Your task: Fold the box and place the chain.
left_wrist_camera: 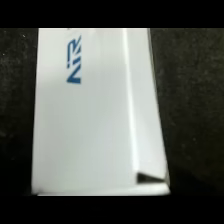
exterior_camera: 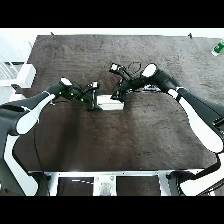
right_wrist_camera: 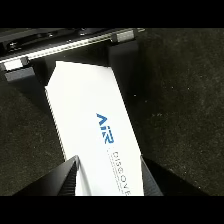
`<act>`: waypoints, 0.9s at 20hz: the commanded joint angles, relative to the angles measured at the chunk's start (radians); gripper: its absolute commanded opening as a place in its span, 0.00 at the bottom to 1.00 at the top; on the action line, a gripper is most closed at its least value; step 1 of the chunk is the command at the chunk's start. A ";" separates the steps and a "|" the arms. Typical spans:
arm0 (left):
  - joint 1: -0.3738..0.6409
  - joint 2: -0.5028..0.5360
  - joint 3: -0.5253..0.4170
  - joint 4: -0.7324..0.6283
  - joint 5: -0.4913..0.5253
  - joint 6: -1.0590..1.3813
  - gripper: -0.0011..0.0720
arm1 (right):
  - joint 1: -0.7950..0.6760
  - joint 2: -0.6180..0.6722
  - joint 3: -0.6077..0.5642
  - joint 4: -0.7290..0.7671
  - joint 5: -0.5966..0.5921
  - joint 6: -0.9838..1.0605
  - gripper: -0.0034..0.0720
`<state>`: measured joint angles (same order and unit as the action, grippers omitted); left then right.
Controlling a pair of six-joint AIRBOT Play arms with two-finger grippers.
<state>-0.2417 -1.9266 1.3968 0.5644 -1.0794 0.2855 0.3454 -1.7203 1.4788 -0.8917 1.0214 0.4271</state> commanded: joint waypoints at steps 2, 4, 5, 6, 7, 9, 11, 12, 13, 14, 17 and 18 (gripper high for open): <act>0.000 0.000 -0.001 0.001 -0.003 0.002 0.67 | 0.000 -0.001 -0.004 -0.008 -0.031 0.011 0.61; 0.000 0.000 -0.001 0.001 -0.003 0.002 0.67 | -0.002 0.000 0.003 -0.010 -0.054 0.011 0.61; 0.000 0.000 -0.001 0.001 -0.003 0.002 0.67 | -0.002 0.002 0.009 -0.011 -0.053 0.011 0.61; 0.000 0.000 -0.001 0.001 -0.003 0.002 0.67 | -0.002 0.004 0.012 -0.010 -0.053 0.011 0.61; -0.001 0.000 -0.001 0.001 -0.003 0.002 0.67 | -0.001 0.004 0.011 -0.010 -0.053 0.013 0.61; -0.001 0.000 -0.001 0.001 -0.003 0.002 0.67 | 0.001 0.002 0.005 -0.011 -0.053 0.021 0.61; 0.000 0.000 -0.001 0.001 -0.003 0.002 0.67 | 0.001 -0.001 -0.006 -0.023 -0.056 0.022 0.61; 0.000 0.000 -0.001 0.001 -0.003 0.002 0.67 | 0.001 -0.001 -0.012 -0.033 -0.063 0.022 0.61; 0.000 0.000 -0.001 0.001 -0.003 0.002 0.67 | 0.001 -0.001 -0.015 -0.034 -0.064 0.022 0.61; 0.000 0.000 -0.001 0.001 -0.003 0.002 0.67 | 0.002 -0.001 -0.018 -0.034 -0.064 0.022 0.61; -0.001 0.000 -0.001 0.001 -0.003 0.002 0.67 | 0.011 -0.001 -0.037 -0.034 -0.064 0.022 0.61; 0.000 0.000 -0.001 0.001 -0.003 0.002 0.67 | 0.014 -0.001 -0.043 -0.034 -0.064 0.022 0.61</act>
<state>-0.2417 -1.9266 1.3964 0.5644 -1.0798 0.2878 0.3534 -1.7210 1.4506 -0.9218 0.9634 0.4484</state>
